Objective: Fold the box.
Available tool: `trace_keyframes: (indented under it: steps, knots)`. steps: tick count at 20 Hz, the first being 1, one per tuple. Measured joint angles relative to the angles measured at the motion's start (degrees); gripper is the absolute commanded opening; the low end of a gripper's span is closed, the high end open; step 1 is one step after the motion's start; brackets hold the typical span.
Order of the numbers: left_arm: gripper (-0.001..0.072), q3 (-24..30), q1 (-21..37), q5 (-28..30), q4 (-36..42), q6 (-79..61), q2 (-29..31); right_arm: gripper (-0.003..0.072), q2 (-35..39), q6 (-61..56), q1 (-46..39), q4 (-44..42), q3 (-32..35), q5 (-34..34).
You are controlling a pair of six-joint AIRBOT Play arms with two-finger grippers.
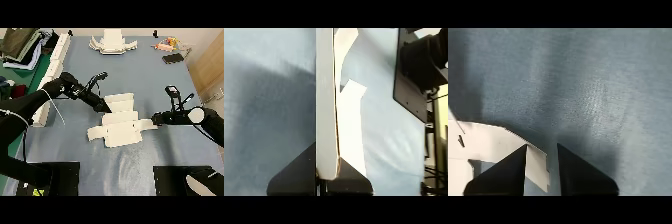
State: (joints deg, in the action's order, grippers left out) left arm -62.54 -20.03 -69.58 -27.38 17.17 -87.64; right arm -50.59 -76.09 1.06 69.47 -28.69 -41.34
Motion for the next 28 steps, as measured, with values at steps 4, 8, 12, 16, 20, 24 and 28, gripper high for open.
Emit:
trace_keyframes:
  steps: [4, 8, 12, 16, 20, 24, 28]
  knots:
    - [0.0008, 3.56, -2.43, 8.17, 0.07, -6.62, 5.35, 0.0310, 0.00, -4.52, 0.02, 2.84, -0.79, 0.52]
    - [0.0008, 9.66, -7.13, 17.86, 0.28, -13.90, 11.67, 0.0310, 0.02, -8.63, 0.00, 3.96, -1.57, 2.36]
    - [0.0007, 16.76, -12.52, 28.46, 0.57, -20.41, 18.03, 0.0310, 0.02, -13.16, 0.00, 4.52, -3.34, 5.70]
    - [0.0008, 22.40, -16.87, 35.17, 0.68, -24.72, 21.38, 0.0309, 0.00, -17.27, 0.00, 4.55, -4.44, 9.53]
    - [0.0007, 26.10, -20.15, 40.35, 0.68, -26.45, 22.36, 0.0310, 0.02, -19.12, 0.02, 4.35, -4.74, 10.45]
    - [0.0012, 27.98, -21.90, 43.98, 0.81, -26.84, 22.62, 0.0310, 0.00, -19.87, 0.04, 3.61, -4.79, 10.40]
    - [0.0013, 28.52, -22.45, 43.23, 0.94, -26.80, 22.67, 0.0309, 0.02, -20.02, -0.02, 2.99, -4.81, 10.27]
